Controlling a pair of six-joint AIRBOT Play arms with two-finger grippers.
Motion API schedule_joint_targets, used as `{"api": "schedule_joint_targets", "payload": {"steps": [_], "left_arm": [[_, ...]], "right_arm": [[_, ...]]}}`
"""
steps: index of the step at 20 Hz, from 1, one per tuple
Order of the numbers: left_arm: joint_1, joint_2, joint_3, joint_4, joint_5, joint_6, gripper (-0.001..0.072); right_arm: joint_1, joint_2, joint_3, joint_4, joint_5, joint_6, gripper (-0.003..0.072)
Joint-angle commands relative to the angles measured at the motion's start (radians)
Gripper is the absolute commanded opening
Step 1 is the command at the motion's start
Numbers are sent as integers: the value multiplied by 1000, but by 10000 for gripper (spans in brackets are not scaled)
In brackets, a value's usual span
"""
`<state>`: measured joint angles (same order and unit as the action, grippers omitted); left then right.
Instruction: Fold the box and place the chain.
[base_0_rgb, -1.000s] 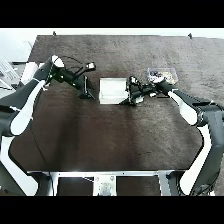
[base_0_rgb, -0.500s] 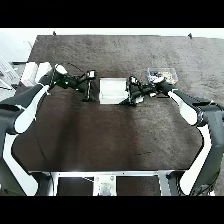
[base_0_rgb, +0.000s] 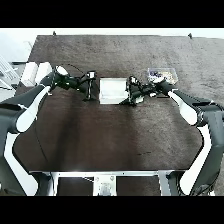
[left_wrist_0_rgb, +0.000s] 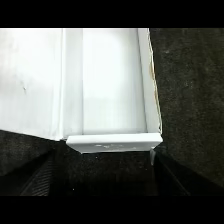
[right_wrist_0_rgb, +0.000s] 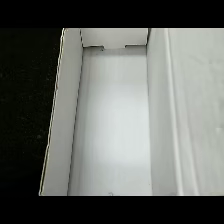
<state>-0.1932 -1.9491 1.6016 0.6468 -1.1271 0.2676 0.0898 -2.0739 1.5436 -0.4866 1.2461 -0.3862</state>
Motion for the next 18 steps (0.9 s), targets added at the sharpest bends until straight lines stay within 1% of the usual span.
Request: {"api": "schedule_joint_targets", "payload": {"steps": [1, 7, 18], "left_arm": [[0, -1, 0, -4, -8, 2, 720], [-2, -18, 0, -45, -14, -2, 720], [-10, -28, 0, -49, -34, -7, 720]], "right_arm": [[0, 1, 0, 0, 0, 0, 590], [1, 1, 0, 0, 0, 0, 590], [1, 1, 0, 0, 0, 0, 590]]}}
